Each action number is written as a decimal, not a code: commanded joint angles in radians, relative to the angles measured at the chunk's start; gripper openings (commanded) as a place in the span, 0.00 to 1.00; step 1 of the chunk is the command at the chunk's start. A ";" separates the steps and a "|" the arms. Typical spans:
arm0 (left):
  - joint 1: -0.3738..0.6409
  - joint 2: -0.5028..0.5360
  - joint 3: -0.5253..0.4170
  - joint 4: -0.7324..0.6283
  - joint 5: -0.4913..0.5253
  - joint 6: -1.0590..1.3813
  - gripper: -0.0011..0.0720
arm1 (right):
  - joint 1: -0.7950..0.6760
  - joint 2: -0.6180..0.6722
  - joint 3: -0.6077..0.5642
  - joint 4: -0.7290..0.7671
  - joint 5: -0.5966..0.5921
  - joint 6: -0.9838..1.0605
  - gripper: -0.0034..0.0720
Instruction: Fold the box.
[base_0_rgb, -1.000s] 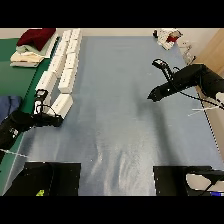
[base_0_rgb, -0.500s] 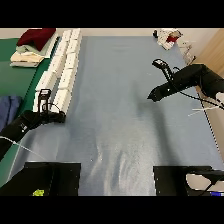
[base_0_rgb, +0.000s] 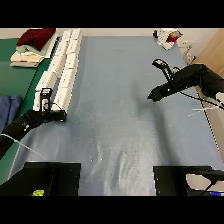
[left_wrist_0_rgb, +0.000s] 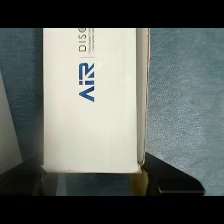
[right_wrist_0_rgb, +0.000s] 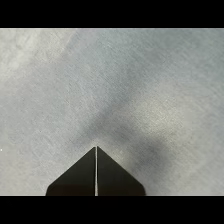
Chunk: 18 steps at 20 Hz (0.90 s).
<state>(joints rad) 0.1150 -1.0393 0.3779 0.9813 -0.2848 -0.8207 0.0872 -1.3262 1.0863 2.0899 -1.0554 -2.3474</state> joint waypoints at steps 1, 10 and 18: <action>-0.002 -0.002 -0.002 -0.002 -0.003 -0.004 0.66 | 0.000 0.000 0.001 0.000 0.000 0.000 0.07; -0.001 0.047 -0.002 0.005 -0.061 -0.007 0.97 | 0.000 0.000 0.001 0.000 0.000 0.000 0.07; 0.066 0.412 -0.002 0.129 -0.398 -0.124 0.97 | 0.000 0.000 0.001 0.000 0.000 0.000 0.07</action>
<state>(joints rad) 0.1497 -0.7494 0.3752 1.0409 -0.5636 -0.8818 0.0875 -1.3262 1.0863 2.0899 -1.0557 -2.3478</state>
